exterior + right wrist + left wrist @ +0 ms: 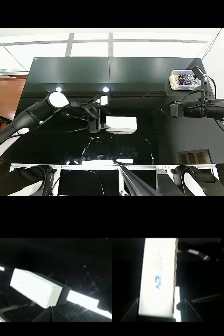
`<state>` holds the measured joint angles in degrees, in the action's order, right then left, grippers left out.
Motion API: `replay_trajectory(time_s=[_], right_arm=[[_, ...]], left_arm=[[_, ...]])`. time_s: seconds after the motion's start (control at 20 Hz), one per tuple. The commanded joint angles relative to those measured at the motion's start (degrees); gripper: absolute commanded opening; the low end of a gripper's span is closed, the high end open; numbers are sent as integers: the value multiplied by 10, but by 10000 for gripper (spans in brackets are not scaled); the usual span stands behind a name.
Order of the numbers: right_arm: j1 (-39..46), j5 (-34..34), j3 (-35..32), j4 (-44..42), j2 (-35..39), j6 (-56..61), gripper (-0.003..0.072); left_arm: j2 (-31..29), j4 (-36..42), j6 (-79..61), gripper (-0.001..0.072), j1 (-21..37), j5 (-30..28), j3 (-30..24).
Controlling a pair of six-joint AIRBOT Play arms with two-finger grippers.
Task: Fold the box and place the chain.
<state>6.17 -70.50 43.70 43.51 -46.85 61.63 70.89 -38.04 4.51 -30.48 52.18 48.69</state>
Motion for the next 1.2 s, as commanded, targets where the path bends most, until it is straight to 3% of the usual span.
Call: replay_trajectory(time_s=[0.0, 0.15, 0.3, 0.5, 1.15], right_arm=[[2, 7, 0, 2, 2, 1, 15], [2, 9, -2, 3, 2, 0, 15], [2, 8, -5, 3, 2, 0, 16], [2, 7, -5, 3, 2, -4, 16], [2, 4, -5, 5, 2, -8, 16]], left_arm=[[48, 23, 35, 718, -54, -26, 61], [132, -1, 82, 718, -72, -41, 132], [170, -10, 108, 718, -72, 10, 164], [179, -53, 125, 719, -82, 40, 164], [179, -81, 129, 719, -85, 40, 179]])
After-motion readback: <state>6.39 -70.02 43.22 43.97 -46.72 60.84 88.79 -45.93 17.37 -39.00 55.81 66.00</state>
